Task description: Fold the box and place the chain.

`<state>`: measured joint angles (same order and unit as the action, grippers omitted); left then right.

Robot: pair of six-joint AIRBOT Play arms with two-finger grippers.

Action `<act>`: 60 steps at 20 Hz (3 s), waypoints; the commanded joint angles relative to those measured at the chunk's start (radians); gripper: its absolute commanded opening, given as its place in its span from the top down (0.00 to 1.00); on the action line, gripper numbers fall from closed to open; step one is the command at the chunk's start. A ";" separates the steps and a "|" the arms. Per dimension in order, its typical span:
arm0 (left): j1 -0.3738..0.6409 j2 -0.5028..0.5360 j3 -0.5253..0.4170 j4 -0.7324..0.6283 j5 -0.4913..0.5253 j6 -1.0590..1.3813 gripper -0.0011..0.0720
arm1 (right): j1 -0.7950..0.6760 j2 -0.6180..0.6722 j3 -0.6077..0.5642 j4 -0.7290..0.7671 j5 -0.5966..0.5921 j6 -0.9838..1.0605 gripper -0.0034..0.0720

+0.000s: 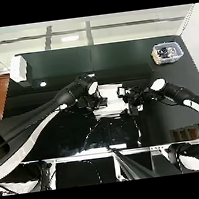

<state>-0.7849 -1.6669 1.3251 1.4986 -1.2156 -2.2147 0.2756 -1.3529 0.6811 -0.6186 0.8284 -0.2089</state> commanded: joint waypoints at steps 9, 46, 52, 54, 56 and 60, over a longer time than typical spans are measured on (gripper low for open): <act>-0.030 0.026 -0.002 0.035 0.011 -0.080 0.96 | -0.041 0.147 0.000 -0.209 0.121 0.119 0.01; -0.041 0.026 -0.026 0.009 0.026 -0.090 0.96 | -0.169 0.282 0.010 -0.475 0.161 1.289 0.94; -0.041 0.026 -0.026 0.008 0.033 -0.090 0.96 | -0.673 0.274 -0.046 -0.206 0.220 1.450 0.94; -0.041 0.026 -0.026 0.008 0.032 -0.089 0.96 | -0.718 0.213 -0.092 -0.200 0.259 1.445 0.94; -0.041 0.026 -0.026 0.008 0.029 -0.089 0.96 | -0.690 0.139 -0.137 -0.113 0.302 1.362 0.94; -0.041 0.026 -0.026 0.008 0.031 -0.089 0.96 | -0.517 0.036 -0.162 0.001 0.290 1.266 0.94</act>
<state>-0.8261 -1.6405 1.2987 1.5063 -1.1851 -2.3035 -0.3176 -1.2510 0.5415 -0.7063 1.1107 1.1061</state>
